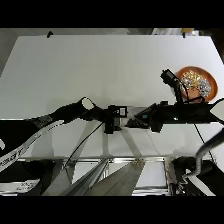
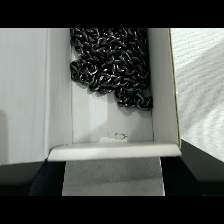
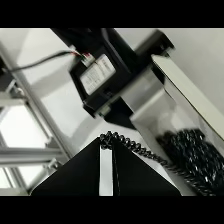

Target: Fold the box and place the chain.

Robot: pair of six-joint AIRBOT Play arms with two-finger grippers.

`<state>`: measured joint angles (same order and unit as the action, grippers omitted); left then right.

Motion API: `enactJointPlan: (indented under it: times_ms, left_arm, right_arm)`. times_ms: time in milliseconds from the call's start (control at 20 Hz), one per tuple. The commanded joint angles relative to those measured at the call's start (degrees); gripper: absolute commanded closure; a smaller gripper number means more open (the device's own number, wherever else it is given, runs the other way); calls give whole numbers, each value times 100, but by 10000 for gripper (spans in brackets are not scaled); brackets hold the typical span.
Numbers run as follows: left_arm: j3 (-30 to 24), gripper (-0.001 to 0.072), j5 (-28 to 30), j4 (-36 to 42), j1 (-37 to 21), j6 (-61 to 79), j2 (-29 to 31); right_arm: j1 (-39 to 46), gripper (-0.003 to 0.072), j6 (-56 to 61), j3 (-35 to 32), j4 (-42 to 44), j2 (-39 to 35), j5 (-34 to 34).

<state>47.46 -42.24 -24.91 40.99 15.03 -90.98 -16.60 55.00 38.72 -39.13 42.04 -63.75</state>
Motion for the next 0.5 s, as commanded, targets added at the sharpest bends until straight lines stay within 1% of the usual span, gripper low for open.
enactJointPlan:
  times_ms: [0,200,300,450]
  left_arm:
    - [4,319,2,-2,-4,0,-2]
    - [2,319,2,-2,-4,2,-2]
    - [2,319,0,-2,-4,2,-2]
    - [2,319,0,-2,-4,0,-2]
  right_arm:
    - [-13,670,-562,7,590,-13,291]
    - [-13,670,-765,7,780,-11,334]
    - [-13,670,-752,7,595,-11,306]
    - [-13,670,-684,-35,17,31,334]
